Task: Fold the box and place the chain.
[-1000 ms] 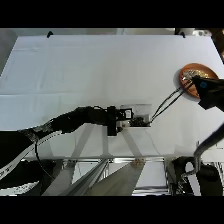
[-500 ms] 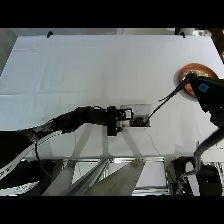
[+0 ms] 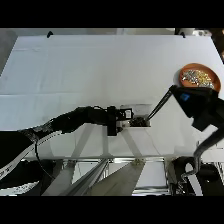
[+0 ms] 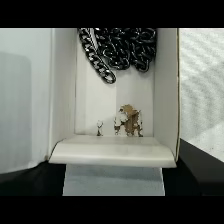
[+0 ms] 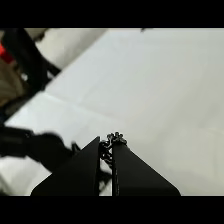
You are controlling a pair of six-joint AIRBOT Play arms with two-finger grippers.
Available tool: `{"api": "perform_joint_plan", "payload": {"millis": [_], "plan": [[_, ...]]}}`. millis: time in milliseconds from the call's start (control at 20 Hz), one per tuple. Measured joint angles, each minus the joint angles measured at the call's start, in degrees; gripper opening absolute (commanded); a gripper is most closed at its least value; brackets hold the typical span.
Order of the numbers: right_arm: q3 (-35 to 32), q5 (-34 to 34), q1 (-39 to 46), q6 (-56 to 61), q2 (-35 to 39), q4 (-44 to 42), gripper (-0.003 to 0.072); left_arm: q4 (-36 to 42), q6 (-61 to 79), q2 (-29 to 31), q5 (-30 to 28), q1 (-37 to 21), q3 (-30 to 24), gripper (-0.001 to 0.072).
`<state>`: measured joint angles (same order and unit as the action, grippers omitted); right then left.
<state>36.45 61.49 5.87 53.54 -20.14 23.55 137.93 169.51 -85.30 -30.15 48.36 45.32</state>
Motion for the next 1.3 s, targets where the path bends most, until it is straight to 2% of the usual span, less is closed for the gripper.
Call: {"api": "perform_joint_plan", "payload": {"millis": [200,450,950,1050,1300], "plan": [[-3.5,-1.6,-7.1,0.0,-6.9,7.4,0.0018,0.0,0.0,0.0,0.0,0.0,0.0,0.0255],[-4.7,-3.5,-13.0,0.0,-16.0,14.2,0.0018,0.0,0.0,0.0,0.0,0.0,0.0,0.0255],[-5.1,-0.4,-15.1,0.4,-26.0,26.8,0.0022,0.0,0.0,0.0,0.0,0.0,0.0,0.0255],[-5.2,0.0,-15.1,0.4,-28.2,27.8,0.0169,0.0,0.0,0.0,0.0,0.0,0.0,0.0255],[-5.1,0.2,-15.1,0.2,-32.0,26.9,0.0182,0.0,0.0,0.0,0.0,0.0,0.0,0.0255]]}}
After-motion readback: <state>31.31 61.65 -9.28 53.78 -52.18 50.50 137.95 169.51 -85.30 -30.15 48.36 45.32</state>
